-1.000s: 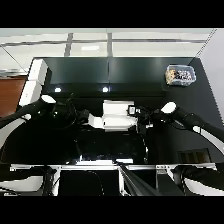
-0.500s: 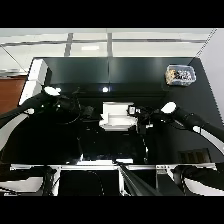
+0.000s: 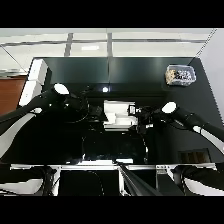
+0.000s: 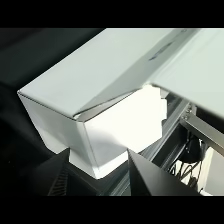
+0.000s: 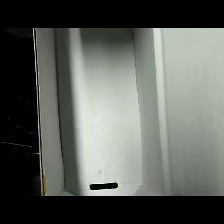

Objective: Fold the box and place the chain.

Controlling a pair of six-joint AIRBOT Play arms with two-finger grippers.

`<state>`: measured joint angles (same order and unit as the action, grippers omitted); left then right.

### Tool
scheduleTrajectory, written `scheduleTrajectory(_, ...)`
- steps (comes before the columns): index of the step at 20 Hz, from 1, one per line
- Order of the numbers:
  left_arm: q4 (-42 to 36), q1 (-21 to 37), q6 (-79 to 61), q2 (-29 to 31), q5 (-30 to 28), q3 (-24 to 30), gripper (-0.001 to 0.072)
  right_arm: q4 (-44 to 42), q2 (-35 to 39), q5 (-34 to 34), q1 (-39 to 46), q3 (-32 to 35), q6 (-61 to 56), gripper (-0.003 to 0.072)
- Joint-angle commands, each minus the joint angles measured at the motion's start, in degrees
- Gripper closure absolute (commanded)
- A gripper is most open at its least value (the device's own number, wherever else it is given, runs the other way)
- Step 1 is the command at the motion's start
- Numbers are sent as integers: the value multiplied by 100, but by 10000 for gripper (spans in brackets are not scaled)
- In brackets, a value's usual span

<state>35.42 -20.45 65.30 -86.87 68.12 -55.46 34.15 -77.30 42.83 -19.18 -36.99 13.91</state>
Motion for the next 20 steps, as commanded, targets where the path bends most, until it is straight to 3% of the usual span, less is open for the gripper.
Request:
scheduleTrajectory(1,892,-275,1095,4,-87,-389,307,0,-4,0,2,2,2,281)
scheduleTrajectory(5,1814,-710,2035,4,-251,-669,316,0,-4,0,2,2,2,281)
scheduleTrajectory(7,2339,-927,2605,2,-380,-686,355,0,-4,0,2,2,2,281)
scheduleTrajectory(13,3320,-1373,3842,2,-804,-708,355,0,-4,0,2,2,2,281)
scheduleTrajectory(20,4419,-2050,5305,-221,-623,-1045,355,0,-4,0,2,2,2,281)
